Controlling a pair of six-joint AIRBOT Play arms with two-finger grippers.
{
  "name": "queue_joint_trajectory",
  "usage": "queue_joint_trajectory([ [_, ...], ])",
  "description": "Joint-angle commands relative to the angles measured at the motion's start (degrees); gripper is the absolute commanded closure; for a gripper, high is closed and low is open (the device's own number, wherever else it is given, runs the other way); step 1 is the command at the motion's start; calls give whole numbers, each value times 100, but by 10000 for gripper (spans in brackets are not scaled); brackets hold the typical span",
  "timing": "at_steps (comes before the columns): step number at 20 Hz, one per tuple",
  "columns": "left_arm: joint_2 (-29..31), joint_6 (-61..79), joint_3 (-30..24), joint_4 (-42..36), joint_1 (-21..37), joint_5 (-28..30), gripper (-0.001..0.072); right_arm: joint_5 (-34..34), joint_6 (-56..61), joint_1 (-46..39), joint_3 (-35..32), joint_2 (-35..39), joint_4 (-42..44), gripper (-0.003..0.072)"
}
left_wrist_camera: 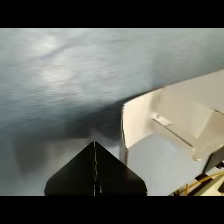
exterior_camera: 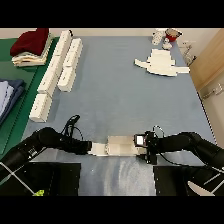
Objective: Fold the box.
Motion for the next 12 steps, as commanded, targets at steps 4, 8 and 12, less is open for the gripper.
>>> queue_joint_trajectory([
  [4,-74,76,-20,-940,-1119,962,698,2,0,2,4,7,2,141],
  [8,-74,188,249,-942,-1121,940,697,2,0,2,4,7,2,141],
  [12,-76,264,428,-940,-1121,874,695,2,0,2,4,7,0,141],
])
